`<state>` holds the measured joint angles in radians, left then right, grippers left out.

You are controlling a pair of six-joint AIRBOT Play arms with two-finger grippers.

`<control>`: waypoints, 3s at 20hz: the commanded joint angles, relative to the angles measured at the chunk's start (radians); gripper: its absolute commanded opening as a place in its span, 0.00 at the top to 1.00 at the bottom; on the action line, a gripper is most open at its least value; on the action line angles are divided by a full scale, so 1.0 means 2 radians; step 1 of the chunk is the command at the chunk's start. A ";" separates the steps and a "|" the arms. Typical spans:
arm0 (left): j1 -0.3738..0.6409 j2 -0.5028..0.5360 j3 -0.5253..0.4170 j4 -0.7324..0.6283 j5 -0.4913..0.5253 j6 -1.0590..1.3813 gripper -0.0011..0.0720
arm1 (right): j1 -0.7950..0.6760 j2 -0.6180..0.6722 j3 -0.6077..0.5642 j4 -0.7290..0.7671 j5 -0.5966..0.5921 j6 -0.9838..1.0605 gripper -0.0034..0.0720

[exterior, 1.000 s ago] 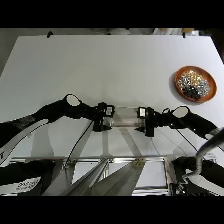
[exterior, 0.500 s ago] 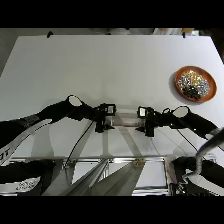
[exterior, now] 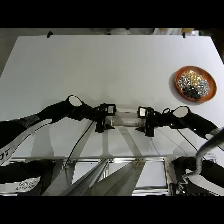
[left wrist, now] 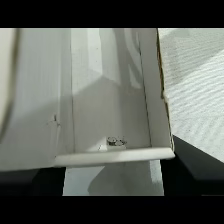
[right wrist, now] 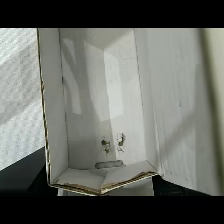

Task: Fold the box and place the chain.

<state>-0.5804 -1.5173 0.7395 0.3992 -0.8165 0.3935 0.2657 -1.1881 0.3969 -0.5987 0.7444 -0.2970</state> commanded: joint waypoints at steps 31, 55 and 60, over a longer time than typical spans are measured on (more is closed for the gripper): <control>0.000 0.000 0.000 0.001 -0.002 0.000 0.61 | 0.000 0.159 0.000 0.139 -0.063 0.148 0.94; 0.000 0.000 0.000 0.001 -0.002 0.000 0.61 | -0.013 0.278 0.000 -0.229 0.025 0.235 0.94; 0.000 0.000 0.000 0.001 -0.002 0.000 0.61 | -0.012 0.230 0.000 -0.286 0.054 0.198 0.94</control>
<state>-0.5819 -1.5185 0.7391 0.4004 -0.8200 0.3935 0.2363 -0.6964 0.3958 -1.0714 0.8024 0.1612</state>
